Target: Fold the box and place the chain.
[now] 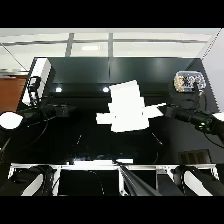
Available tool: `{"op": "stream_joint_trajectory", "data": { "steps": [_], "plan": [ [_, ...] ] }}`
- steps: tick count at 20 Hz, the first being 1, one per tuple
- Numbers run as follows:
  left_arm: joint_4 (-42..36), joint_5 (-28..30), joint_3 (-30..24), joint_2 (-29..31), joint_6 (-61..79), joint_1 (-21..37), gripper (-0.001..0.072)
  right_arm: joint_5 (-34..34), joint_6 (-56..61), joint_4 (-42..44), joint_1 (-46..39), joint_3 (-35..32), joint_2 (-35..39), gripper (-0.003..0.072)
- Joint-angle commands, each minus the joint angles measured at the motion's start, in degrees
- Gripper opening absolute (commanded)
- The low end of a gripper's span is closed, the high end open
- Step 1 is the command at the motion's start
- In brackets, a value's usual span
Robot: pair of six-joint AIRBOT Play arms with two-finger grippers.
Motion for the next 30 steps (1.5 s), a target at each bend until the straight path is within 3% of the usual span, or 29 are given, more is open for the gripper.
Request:
{"op": "stream_joint_trajectory", "data": {
  "steps": [1, 3, 5, 11, 17, 23, 24, 25, 26, 27, 29, 30],
  "plan": [
    [-15.89, -3.96, 1.16, -6.97, 9.01, -0.02, 0.0709, -5.55, -0.39, 0.76, 5.92, -0.52, 0.35, 0.0011],
    [-24.76, -9.49, 3.61, -14.29, 17.88, -0.44, 0.0709, -5.22, -0.37, 0.74, 6.12, -0.52, 0.35, 0.0012],
    [-30.25, -11.23, 6.75, -21.20, 27.06, -2.40, 0.0709, -5.22, -0.37, 0.74, 6.12, -0.55, 0.35, 0.0012],
    [-30.73, -12.46, 19.65, -38.93, 27.54, -8.28, 0.0709, -4.26, -0.37, 0.74, 6.12, -0.52, 0.35, 0.0012],
    [-30.53, -25.90, 30.45, -51.74, 27.58, -10.12, 0.0708, -3.17, -0.37, 0.72, 6.12, -0.52, 0.35, 0.0012],
    [-28.96, -38.53, 37.90, -57.86, 33.24, -12.41, 0.0685, -2.89, -0.37, 0.72, 6.12, -0.52, 0.35, 0.0011],
    [-27.80, -39.78, 38.60, -58.25, 33.68, -12.46, 0.0664, -2.82, -0.42, 0.46, 6.12, -0.52, 0.35, 0.0012],
    [-26.12, -40.74, 39.41, -58.71, 33.73, -12.46, 0.0570, -2.78, -0.39, -0.26, 6.12, -0.52, 0.35, 0.0011],
    [-24.26, -41.83, 40.26, -59.19, 33.75, -12.44, 0.0529, -2.62, -0.39, -1.14, 6.12, -0.52, 0.35, 0.0012],
    [-22.12, -42.99, 41.09, -59.65, 33.73, -12.46, 0.0446, -2.32, -0.37, -2.08, 6.12, -0.52, 0.35, 0.0012],
    [-19.43, -43.76, 41.72, -59.82, 33.83, -12.68, 0.0192, -1.97, -0.33, -3.15, 6.10, -0.52, 0.35, 0.0012],
    [-18.84, -43.74, 41.94, -59.82, 34.21, -12.81, 0.0121, -1.92, -0.33, -3.13, 6.12, -0.52, 0.35, 0.0012]
  ]
}}
